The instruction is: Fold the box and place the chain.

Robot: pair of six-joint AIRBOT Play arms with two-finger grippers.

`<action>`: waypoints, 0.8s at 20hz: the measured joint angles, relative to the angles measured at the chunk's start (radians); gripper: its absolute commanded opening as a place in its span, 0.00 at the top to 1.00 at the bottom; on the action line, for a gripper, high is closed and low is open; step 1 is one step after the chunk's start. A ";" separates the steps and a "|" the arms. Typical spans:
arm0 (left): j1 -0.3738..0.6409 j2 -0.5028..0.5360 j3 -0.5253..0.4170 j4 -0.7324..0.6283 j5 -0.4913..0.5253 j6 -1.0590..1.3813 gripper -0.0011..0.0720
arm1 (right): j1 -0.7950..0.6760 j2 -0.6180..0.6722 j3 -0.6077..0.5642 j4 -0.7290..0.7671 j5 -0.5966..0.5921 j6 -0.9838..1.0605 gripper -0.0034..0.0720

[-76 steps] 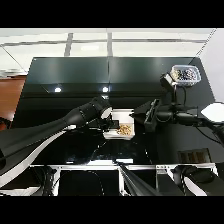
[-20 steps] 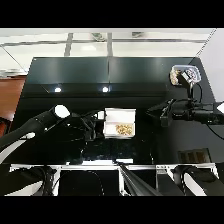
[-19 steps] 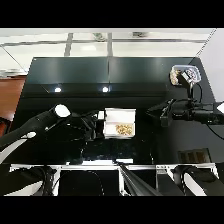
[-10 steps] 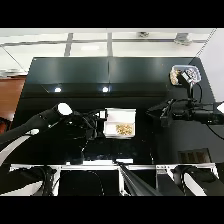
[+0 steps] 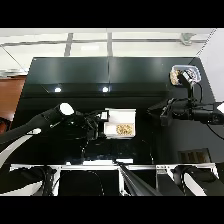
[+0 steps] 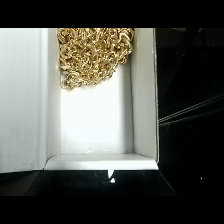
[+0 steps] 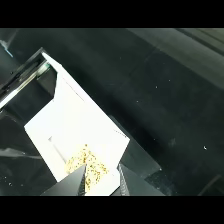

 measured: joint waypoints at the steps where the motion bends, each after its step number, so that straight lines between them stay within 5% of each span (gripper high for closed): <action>1: -0.004 -0.001 0.000 -0.001 0.002 0.000 0.52 | 0.000 0.000 0.000 0.000 -0.001 0.000 0.63; 3: -0.008 -0.003 0.001 -0.002 0.002 0.000 0.54 | 0.000 0.000 -0.001 0.000 -0.008 0.000 0.62; 4: -0.009 -0.003 0.001 -0.002 0.003 -0.001 0.54 | 0.002 0.000 -0.001 0.000 -0.017 0.003 0.54; 5: -0.010 -0.004 0.003 -0.001 0.003 -0.004 0.54 | 0.005 -0.001 -0.003 0.001 -0.036 0.019 0.15; 6: -0.011 -0.004 0.004 0.000 0.003 -0.010 0.54 | 0.011 -0.003 -0.006 0.001 -0.065 0.043 0.04; 10: -0.012 -0.004 0.012 0.003 0.016 -0.044 0.54 | 0.065 -0.053 -0.008 0.002 -0.233 0.169 0.04; 16: -0.012 -0.004 0.019 0.007 0.026 -0.061 0.54 | 0.193 -0.302 0.053 0.024 -0.436 0.271 0.04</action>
